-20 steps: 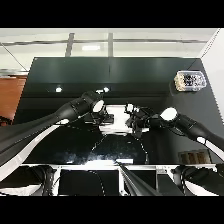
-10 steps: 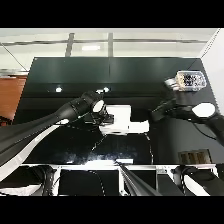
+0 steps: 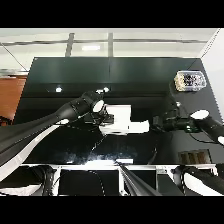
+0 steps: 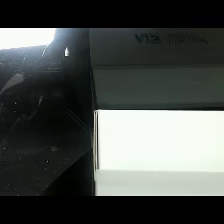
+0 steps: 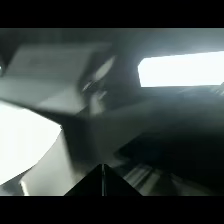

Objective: Fold the box and place the chain.

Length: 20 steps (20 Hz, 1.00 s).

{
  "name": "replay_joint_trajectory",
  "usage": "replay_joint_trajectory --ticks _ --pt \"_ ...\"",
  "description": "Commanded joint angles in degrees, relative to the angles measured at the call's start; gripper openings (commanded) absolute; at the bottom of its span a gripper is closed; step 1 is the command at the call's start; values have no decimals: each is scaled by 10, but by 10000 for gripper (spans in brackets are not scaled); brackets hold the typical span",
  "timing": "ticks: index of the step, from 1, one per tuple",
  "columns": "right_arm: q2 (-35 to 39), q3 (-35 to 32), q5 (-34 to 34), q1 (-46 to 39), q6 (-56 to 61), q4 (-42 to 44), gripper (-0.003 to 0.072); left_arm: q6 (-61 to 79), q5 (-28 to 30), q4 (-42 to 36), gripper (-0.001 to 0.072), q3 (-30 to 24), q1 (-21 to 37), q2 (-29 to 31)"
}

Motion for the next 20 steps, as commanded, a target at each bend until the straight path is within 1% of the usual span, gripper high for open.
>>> replay_joint_trajectory --ticks 1,3,6,7,8,9,13,16,17,18,19,20 --pt "-57 -4 24 58 -76 101 14 0 2 0 26 0 0 0" --pt "-57 4 23 76 -82 109 15 0 2 0 26 0 0 0" --pt "-57 39 56 76 -94 109 20 0 2 0 26 0 0 0" --pt "-57 52 67 76 -95 109 216 0 1 0 26 0 0 0" --pt "-57 65 75 76 -95 108 533 0 1 0 26 0 0 0" --pt "-57 76 82 76 -95 108 642 0 1 0 26 0 0 0" --pt "-57 102 94 83 -94 109 641 0 1 0 26 0 0 0" --pt "-57 103 85 114 -62 106 639 0 1 0 26 0 0 0" --pt "-57 103 84 127 -61 104 591 0 1 0 26 0 0 0" --pt "-57 103 73 143 -54 96 506 0 1 0 26 0 0 0" --pt "-57 103 54 159 -35 86 474 0 1 0 26 0 0 0" --pt "-57 103 32 173 -11 72 475 0 2 0 26 0 0 0"
